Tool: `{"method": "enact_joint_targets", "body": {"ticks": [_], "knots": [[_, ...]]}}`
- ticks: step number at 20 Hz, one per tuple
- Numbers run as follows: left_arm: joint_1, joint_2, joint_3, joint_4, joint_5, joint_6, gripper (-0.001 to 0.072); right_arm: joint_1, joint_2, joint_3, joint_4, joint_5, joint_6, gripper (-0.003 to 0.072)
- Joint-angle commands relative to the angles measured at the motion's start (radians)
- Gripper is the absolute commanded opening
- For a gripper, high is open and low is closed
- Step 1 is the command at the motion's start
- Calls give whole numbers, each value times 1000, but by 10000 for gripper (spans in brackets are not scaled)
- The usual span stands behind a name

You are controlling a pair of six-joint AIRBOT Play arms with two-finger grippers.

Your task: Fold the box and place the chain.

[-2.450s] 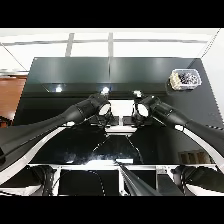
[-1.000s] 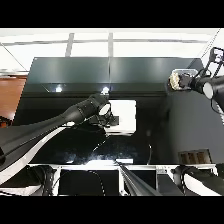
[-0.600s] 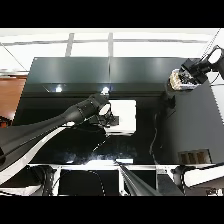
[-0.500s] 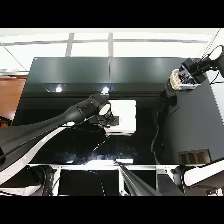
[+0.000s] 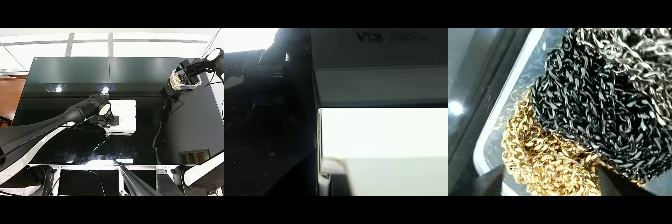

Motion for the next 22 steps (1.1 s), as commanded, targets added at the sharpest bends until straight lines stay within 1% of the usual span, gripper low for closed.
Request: {"method": "enact_joint_targets", "body": {"ticks": [1,2,3,4,5,6,7,8,10,13,18,22], "knots": [[0,0,0,0,0,0,32,-1,-28,3,44,5,-29,582],[0,0,0,0,0,0,31,0,-34,3,52,5,-39,571],[0,0,0,0,0,0,31,2,-38,3,51,5,-44,533],[0,0,0,0,0,0,31,4,-40,3,51,6,-48,449],[0,0,0,0,0,0,31,4,-40,3,53,6,-66,292],[0,0,0,0,0,0,31,3,-39,11,54,14,-97,153],[0,0,0,0,0,0,32,3,-37,18,54,30,-125,58],[0,0,0,0,0,0,31,0,-32,24,51,49,-148,14],[0,0,0,0,0,0,31,-11,-10,27,51,80,-200,22],[0,0,0,0,0,0,31,-30,60,27,52,100,-335,21],[0,0,0,0,0,0,31,-50,224,27,63,97,-486,19],[0,0,0,0,0,0,31,-55,344,32,126,77,-566,19]]}}
